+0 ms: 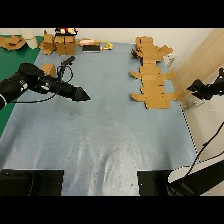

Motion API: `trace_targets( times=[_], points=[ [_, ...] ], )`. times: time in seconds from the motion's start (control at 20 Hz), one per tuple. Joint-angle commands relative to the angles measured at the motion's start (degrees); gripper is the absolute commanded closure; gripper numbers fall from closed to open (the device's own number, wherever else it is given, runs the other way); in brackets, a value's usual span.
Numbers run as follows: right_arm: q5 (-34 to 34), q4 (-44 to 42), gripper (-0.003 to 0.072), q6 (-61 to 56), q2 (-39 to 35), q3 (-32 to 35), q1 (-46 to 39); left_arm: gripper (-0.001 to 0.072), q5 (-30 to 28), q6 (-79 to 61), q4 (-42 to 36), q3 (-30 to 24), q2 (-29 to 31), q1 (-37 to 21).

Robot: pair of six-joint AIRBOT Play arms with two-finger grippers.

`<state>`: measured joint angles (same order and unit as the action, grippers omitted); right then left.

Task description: Fold the box.

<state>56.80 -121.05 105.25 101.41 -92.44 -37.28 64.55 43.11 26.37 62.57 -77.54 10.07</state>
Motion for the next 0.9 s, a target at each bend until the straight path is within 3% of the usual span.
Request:
trace_targets(
  times=[0.0, 0.2, 0.3, 0.5, 0.85],
  points=[
    [0.3, -2.6, 0.0225, 5.1, 8.4, -7.0, -0.8, 0.0696, 0.0, 0.0, 0.0, 0.0, 0.0, 0.0],
    [3.1, -2.0, 0.0228, 5.1, 14.3, -11.0, 0.8, 0.0697, 0.0, 0.0, 0.0, 0.0, 0.0, 0.0],
    [5.1, -2.2, 0.0308, 6.1, 15.1, -11.0, 1.4, 0.0697, 0.0, 0.0, 0.0, 0.0, 0.0, 0.0],
    [12.6, -2.3, 0.0308, 8.8, 14.4, -11.7, 2.2, 0.0697, 0.0, 0.0, 0.0, 0.0, 0.0, 0.0],
    [14.0, -2.1, 0.0318, 8.8, 10.4, -11.9, 2.3, 0.0696, 0.0, 0.0, 0.0, 0.0, 0.0, 0.0]
  ],
)
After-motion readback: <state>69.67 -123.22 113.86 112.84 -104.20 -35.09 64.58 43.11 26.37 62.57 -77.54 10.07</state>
